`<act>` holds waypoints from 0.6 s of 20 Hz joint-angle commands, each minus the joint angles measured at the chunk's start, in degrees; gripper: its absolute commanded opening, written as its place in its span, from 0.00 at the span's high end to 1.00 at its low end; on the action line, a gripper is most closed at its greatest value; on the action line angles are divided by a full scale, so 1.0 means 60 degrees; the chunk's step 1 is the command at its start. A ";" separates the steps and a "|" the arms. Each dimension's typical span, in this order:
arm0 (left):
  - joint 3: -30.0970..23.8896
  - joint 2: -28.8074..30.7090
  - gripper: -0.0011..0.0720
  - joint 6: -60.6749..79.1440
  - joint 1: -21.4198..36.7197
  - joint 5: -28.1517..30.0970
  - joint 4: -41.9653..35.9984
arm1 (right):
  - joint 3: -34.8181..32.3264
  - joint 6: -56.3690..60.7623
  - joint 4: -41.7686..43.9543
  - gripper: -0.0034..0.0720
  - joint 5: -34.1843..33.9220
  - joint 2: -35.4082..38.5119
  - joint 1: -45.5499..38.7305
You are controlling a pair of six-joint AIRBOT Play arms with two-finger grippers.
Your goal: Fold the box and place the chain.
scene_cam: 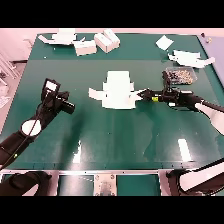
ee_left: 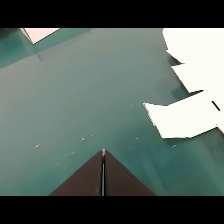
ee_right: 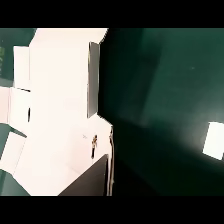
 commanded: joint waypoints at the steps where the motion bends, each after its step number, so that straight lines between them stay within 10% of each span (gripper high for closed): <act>1: 0.0007 0.0007 0.96 0.0000 -0.0004 0.0004 0.0000 | -0.0051 -0.0135 0.0011 0.95 -0.0153 0.0055 0.0025; 5: 0.0011 0.0007 0.88 0.0036 -0.0004 -0.0131 0.0612 | 0.0051 -0.0131 -0.0357 0.95 -0.0153 0.0044 0.0018; 6: 0.0011 0.0007 0.51 0.0033 -0.0004 -0.0146 0.0856 | 0.0102 -0.0127 -0.0463 0.95 -0.0149 0.0044 0.0022; 7: 0.0011 0.0007 0.41 0.0033 -0.0004 -0.0073 0.0867 | 0.0131 -0.0127 -0.0495 0.95 -0.0149 0.0044 0.0036; 12: 0.0011 0.0007 0.41 0.0033 -0.0004 0.0015 0.0882 | 0.0350 -0.0051 -0.0987 0.95 -0.0073 0.0044 0.0036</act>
